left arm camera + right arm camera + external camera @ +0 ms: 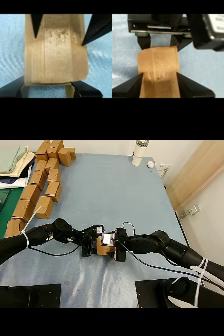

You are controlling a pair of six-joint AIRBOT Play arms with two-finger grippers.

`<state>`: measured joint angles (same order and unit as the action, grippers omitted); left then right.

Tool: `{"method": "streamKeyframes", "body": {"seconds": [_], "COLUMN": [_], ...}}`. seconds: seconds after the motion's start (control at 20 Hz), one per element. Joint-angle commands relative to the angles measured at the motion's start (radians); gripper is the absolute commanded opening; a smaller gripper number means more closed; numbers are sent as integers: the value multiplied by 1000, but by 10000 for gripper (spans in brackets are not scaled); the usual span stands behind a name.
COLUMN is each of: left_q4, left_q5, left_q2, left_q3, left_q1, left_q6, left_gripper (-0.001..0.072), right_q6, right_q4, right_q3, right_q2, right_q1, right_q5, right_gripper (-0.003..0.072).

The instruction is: Fold the box.

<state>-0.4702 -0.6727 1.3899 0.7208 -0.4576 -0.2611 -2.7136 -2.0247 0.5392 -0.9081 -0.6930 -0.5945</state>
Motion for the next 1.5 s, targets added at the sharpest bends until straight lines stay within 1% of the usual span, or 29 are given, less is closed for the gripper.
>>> {"method": "streamKeyframes", "body": {"seconds": [0.0,0.1,0.25,0.35,0.55,0.6,0.65,0.7,0.8,0.9,0.95,1.0,1.1,1.15,1.2,1.3,1.4,1.45], "left_q4": [0,0,0,0,0,0,0,0,0,0,0,0,0,0,0,0,0,0], "left_q5": [0,0,0,0,0,0,0,0,0,0,0,0,0,0,0,0,0,0], "left_q2": [0,0,0,0,0,0,0,0,0,0,0,0,0,0,0,0,0,0], "left_q3": [0,0,0,0,0,0,0,0,0,0,0,0,0,0,0,0,0,0], "left_q1": [0,0,0,0,0,0,0,0,0,0,0,0,0,0,0,0,0,0], "left_q6": [0,0,0,0,0,0,0,0,0,0,0,0,0,0,0,0,0,0], "left_gripper": [403,403,403,403,404,404,403,403,404,404,404,404,403,404,404,403,403,404], "right_q6": [-29,-26,62,126,177,186,186,186,187,214,232,251,273,273,277,294,331,343], "right_q4": [40,92,212,285,356,369,372,372,390,418,435,451,467,466,467,467,495,510], "right_q3": [0,-1,-1,-1,-1,-1,-1,-1,-2,-2,-2,-2,-2,-2,-2,-1,-1,-1], "right_q2": [-5,-5,-8,-8,-9,-9,-9,-9,-9,-9,-9,-11,-17,-18,-17,-17,-17,-17], "right_q1": [-14,-47,-94,-114,-151,-156,-157,-157,-157,-157,-157,-157,-157,-159,-165,-181,-201,-208], "right_q5": [22,52,96,97,79,71,60,54,54,54,53,52,51,49,47,37,28,27], "right_gripper": [634,633,632,631,630,616,503,489,485,426,423,393,381,279,264,258,208,208]}}
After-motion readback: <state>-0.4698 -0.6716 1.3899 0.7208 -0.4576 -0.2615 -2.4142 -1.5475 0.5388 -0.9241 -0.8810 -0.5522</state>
